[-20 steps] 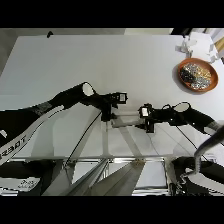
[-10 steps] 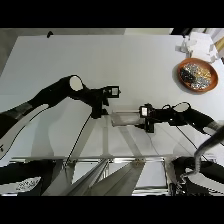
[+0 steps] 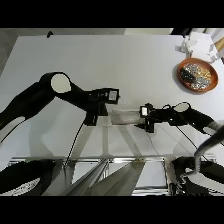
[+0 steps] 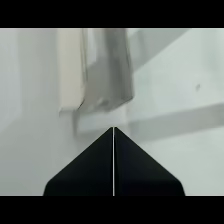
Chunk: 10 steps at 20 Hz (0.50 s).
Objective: Fold the box and place the chain.
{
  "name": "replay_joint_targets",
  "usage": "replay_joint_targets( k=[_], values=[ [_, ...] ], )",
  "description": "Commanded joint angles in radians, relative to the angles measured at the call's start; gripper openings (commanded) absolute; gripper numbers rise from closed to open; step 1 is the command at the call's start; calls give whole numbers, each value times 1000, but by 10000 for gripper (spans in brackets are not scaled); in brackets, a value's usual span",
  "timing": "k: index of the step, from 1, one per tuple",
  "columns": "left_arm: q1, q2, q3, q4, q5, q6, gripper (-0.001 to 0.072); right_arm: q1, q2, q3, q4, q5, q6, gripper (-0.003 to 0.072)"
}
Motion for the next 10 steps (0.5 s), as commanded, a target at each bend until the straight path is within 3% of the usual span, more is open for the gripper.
replay_joint_targets(
  k=[1, 5, 10],
  values=[
    [-123, -7, 1, -68, 126, -7, 4, 0, 1, 0, 0, 3, -1, 402],
    [-171, -105, 1, -103, 310, -64, 4, 0, 1, 0, 0, 3, -1, 402],
    [-133, -171, 1, -99, 665, -333, 3, 0, 1, 0, 0, 3, -1, 402]
  ],
)
